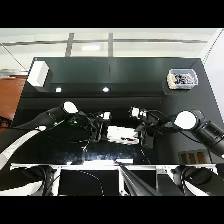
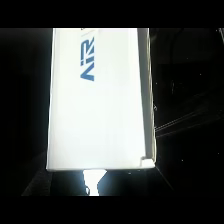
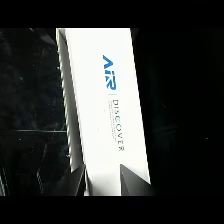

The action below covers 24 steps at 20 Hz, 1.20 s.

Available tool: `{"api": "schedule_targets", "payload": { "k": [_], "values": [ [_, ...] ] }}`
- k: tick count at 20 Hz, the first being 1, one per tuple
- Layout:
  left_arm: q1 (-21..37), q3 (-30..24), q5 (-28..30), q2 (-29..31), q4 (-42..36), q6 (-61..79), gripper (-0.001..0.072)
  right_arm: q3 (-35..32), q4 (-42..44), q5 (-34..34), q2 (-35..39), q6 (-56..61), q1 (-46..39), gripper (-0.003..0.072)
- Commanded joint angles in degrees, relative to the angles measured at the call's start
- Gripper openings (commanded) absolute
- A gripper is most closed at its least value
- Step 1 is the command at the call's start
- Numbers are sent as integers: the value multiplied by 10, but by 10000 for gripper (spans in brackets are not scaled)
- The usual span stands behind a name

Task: Fold the box and place the chain.

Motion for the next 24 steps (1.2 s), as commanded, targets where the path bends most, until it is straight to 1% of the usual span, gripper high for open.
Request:
{"api": "schedule_targets", "payload": {
  "k": [1,11,19,24],
  "values": [
    [0,0,0,0,0,0,510,-1,-3,-1,0,9,9,242],
    [0,0,0,0,0,0,510,-11,-17,-1,0,23,17,243],
    [0,0,0,0,0,0,510,-8,-20,16,2,24,17,243],
    [0,0,0,0,0,0,510,-7,-41,30,5,36,16,243]
  ]
}}
